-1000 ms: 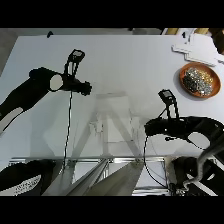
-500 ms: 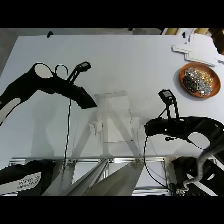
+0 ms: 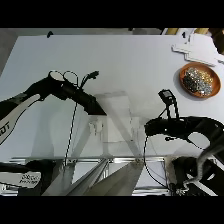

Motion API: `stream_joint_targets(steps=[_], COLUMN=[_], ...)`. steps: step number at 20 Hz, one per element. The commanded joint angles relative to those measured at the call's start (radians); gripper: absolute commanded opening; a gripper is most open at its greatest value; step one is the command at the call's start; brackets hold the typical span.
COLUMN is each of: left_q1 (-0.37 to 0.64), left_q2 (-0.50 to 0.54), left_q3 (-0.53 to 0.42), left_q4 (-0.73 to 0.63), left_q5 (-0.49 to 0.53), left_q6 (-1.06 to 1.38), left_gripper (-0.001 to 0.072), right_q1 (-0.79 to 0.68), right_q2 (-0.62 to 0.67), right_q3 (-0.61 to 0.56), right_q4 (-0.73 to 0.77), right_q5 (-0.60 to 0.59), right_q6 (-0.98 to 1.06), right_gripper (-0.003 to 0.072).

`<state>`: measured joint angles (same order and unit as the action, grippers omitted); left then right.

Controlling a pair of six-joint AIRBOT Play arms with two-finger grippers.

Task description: Fold the box and place the chain.

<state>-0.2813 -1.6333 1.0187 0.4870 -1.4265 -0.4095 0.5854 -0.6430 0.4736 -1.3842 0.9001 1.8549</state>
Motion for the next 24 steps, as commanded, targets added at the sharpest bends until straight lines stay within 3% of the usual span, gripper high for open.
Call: stream_joint_targets(steps=[1, 2, 3, 5, 7, 8, 12, 15, 17, 19, 24], left_q1=[-0.024, -0.025, -0.026, -0.026, -0.026, -0.026, -0.027, -0.054, -0.101, -0.161, -0.265], left_q2=[-0.056, -0.066, -0.071, -0.073, -0.073, -0.072, -0.066, -0.020, 0.018, 0.041, 0.039], left_q3=[-0.001, -0.001, -0.001, -0.001, -0.001, -0.001, -0.001, 0.000, 0.000, -0.001, -0.001], left_q4=[-0.031, -0.029, -0.029, -0.030, -0.030, -0.031, -0.030, 0.019, 0.084, 0.141, 0.140], left_q5=[-0.020, -0.026, -0.026, -0.021, -0.019, -0.013, 0.057, 0.084, 0.156, 0.254, 0.371], left_q6=[0.040, 0.047, 0.048, 0.089, 0.150, 0.174, 0.189, 0.281, 0.342, 0.342, 0.398], left_gripper=[0.0552, 0.0528, 0.0431, 0.0313, 0.0077, 0.0003, 0.0000, 0.0000, 0.0000, 0.0000, 0.0000], right_q1=[0.001, 0.001, 0.001, 0.001, 0.001, 0.001, 0.001, 0.001, 0.001, 0.001, 0.000], right_q2=[0.001, 0.001, 0.001, 0.001, 0.001, 0.001, 0.002, 0.013, 0.021, 0.029, 0.055], right_q3=[0.000, 0.000, 0.000, 0.000, 0.000, 0.000, 0.011, 0.068, 0.119, 0.165, 0.196], right_q4=[0.000, 0.000, 0.000, 0.000, 0.001, 0.002, 0.011, 0.012, 0.006, -0.001, -0.059], right_q5=[0.001, 0.001, 0.001, 0.000, 0.000, 0.000, 0.002, 0.005, 0.005, 0.005, 0.004], right_q6=[0.000, 0.000, 0.000, 0.000, 0.000, 0.000, 0.000, -0.001, -0.019, -0.064, -0.089], right_gripper=[0.0021, 0.0021, 0.0021, 0.0021, 0.0021, 0.0021, 0.0046, 0.0271, 0.0351, 0.0351, 0.0350])
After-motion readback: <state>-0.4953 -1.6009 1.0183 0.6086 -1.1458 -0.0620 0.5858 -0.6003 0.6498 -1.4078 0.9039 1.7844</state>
